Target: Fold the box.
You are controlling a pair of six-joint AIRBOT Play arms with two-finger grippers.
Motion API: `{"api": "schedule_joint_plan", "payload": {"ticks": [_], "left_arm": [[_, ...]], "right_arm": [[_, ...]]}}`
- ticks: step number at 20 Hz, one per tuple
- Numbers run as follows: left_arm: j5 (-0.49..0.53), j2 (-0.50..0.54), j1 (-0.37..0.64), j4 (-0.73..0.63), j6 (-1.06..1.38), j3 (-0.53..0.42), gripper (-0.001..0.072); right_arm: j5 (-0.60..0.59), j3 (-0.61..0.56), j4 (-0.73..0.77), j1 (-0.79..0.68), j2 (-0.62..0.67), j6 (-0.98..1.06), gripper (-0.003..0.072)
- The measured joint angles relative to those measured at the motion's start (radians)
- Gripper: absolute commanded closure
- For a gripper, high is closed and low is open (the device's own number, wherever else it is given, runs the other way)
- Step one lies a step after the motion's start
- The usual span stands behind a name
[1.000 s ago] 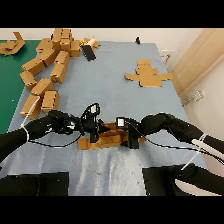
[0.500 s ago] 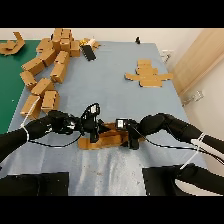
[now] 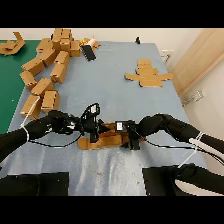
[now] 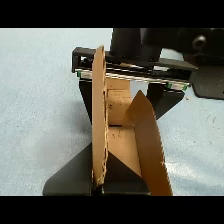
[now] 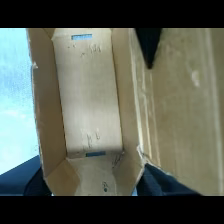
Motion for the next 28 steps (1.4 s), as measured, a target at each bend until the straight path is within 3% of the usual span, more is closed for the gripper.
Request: {"api": "schedule_joint_plan", "payload": {"ticks": [4, 6, 28], "left_arm": [[0.000, 0.000, 0.000, -0.002, 0.000, 0.000, 0.0694], [0.000, 0.000, 0.000, -0.002, 0.000, 0.000, 0.0694], [0.000, 0.000, 0.000, -0.002, 0.000, 0.000, 0.0695]], "right_arm": [[0.003, 0.000, -0.011, 0.000, -0.010, 0.000, 0.0042], [0.004, 0.000, -0.013, 0.000, -0.012, 0.000, 0.0110], [0.002, 0.002, 0.017, 0.002, 0.006, -0.001, 0.0087]]}}
